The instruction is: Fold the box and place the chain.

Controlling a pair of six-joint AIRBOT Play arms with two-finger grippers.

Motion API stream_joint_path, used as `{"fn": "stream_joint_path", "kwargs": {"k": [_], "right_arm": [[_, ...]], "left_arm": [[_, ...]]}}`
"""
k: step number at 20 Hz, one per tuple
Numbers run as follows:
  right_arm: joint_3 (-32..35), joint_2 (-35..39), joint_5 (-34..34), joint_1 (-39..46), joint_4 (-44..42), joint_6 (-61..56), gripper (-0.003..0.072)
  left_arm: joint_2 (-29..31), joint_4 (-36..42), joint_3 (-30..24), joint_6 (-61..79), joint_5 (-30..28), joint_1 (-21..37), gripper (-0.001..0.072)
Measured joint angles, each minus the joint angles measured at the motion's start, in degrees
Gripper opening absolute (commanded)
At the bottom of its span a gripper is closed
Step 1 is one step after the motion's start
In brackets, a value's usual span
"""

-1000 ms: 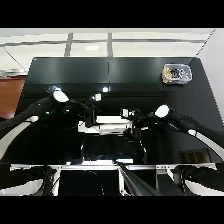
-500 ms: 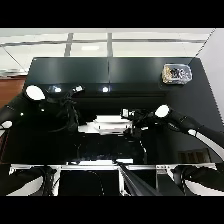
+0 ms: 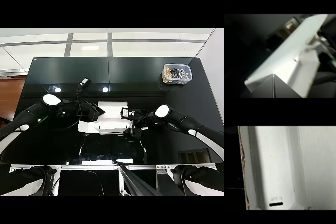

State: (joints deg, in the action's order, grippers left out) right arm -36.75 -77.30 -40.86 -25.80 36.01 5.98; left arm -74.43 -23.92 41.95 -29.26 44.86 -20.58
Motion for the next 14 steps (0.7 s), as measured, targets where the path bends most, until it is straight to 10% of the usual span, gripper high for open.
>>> {"fn": "stream_joint_path", "kwargs": {"k": [8,14], "right_arm": [[0.0,0.0,-0.1,0.0,0.0,0.0,0.0178],[0.0,0.0,-0.1,0.0,0.0,0.0,0.0178]], "left_arm": [[-5.2,-3.0,0.9,0.3,-0.1,0.8,0.0018],[8.7,-19.8,-0.5,-9.5,-2.0,2.8,0.0025]]}}
